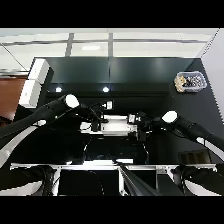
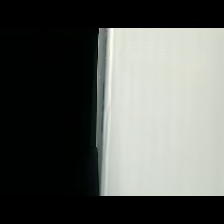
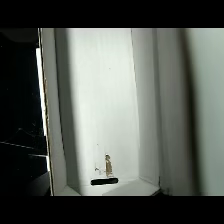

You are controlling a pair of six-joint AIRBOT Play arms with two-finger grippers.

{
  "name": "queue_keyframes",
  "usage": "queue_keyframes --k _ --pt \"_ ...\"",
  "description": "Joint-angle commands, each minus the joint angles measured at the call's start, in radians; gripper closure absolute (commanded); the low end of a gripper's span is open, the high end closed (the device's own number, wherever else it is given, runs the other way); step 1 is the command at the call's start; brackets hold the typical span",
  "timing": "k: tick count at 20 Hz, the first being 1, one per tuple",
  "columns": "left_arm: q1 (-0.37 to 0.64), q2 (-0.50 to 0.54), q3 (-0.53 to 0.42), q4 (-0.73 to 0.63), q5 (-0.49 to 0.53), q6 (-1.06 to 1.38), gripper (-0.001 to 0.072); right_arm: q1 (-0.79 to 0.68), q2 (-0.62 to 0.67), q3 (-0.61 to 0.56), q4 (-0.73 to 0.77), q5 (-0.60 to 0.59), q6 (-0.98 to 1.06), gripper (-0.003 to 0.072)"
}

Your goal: Fold the box and place the chain.

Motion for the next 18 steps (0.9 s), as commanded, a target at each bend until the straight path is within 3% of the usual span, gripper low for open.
queue_keyframes --k 1,4,8,9,10,11,13,17,18 --pt "0.0 0.0 0.0 0.0 0.002 -0.001 0.068 0.001 -0.001 0.0 0.002 -0.001 0.0 0.0254" --pt "0.001 0.003 0.0 0.001 0.001 -0.005 0.0666 0.0 -0.001 0.0 0.002 -0.001 0.0 0.0254" --pt "0.003 0.042 0.0 0.011 -0.001 -0.007 0.0232 0.0 -0.001 0.0 0.002 -0.001 0.0 0.0254" --pt "0.008 0.057 0.0 0.03 -0.006 -0.009 0.0089 0.0 -0.001 0.0 0.002 -0.001 0.0 0.0254" --pt "0.011 0.077 0.0 0.062 -0.008 -0.037 0.0013 0.0 -0.001 0.0 0.002 -0.001 0.0 0.0255" --pt "0.017 0.103 0.0 0.1 -0.01 -0.088 0.0007 0.0 -0.001 0.0 0.002 -0.001 0.0 0.029" --pt "0.033 0.164 0.0 0.196 -0.029 -0.211 0.0007 0.001 -0.001 0.0 0.002 -0.001 0.0 0.0535" --pt "0.071 0.277 0.0 0.381 -0.171 -0.423 0.0015 0.0 -0.001 0.0 0.002 -0.001 0.0 0.056" --pt "0.082 0.296 0.0 0.397 -0.219 -0.459 0.0166 0.0 -0.001 0.0 0.002 -0.001 0.0 0.056"
